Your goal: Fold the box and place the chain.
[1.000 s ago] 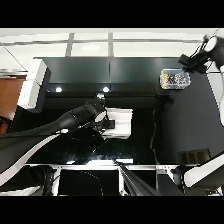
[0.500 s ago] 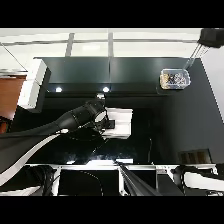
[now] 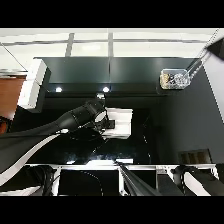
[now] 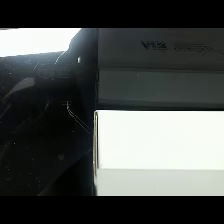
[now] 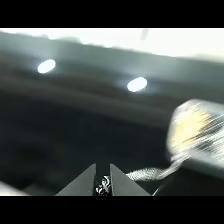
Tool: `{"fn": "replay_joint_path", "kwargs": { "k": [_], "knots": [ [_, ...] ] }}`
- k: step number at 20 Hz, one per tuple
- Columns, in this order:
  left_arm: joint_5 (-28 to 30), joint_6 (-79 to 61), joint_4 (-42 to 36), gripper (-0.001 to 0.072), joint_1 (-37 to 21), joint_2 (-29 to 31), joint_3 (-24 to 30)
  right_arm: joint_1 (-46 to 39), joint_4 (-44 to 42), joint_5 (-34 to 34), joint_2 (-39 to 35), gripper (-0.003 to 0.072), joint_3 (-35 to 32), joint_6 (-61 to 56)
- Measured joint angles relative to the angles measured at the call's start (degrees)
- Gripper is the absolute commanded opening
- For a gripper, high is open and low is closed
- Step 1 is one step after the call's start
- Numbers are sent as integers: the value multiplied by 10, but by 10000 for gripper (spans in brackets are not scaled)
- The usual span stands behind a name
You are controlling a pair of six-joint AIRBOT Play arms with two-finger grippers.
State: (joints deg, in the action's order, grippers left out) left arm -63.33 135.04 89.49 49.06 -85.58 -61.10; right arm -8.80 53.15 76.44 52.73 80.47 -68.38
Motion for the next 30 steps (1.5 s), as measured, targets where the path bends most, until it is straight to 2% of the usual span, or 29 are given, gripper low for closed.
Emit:
{"fn": "replay_joint_path", "kwargs": {
  "k": [4,8,13,17,18,19,20,24,27,30],
  "knots": [
    [0,0,0,32,0,0,0,54,-109,11,-68,7,-179,28],
    [-1,0,0,32,0,0,0,163,-160,-33,-80,7,-301,24],
    [-2,0,0,32,0,0,0,297,-182,-124,-36,9,-362,4],
    [-2,0,0,32,0,0,0,347,-188,-188,7,18,-373,-2],
    [0,0,0,32,0,0,0,352,-187,-194,14,149,-374,-3],
    [5,0,0,32,0,0,0,356,-188,-199,19,420,-375,-3],
    [10,0,0,32,0,0,0,358,-189,-203,22,464,-375,-3],
    [12,0,-2,32,0,0,0,337,-176,-204,27,464,-372,-4],
    [14,0,-2,32,0,0,0,258,-160,-188,26,463,-364,-1],
    [14,0,-2,32,0,0,0,156,-74,-200,28,465,-359,-16]
  ]
}}
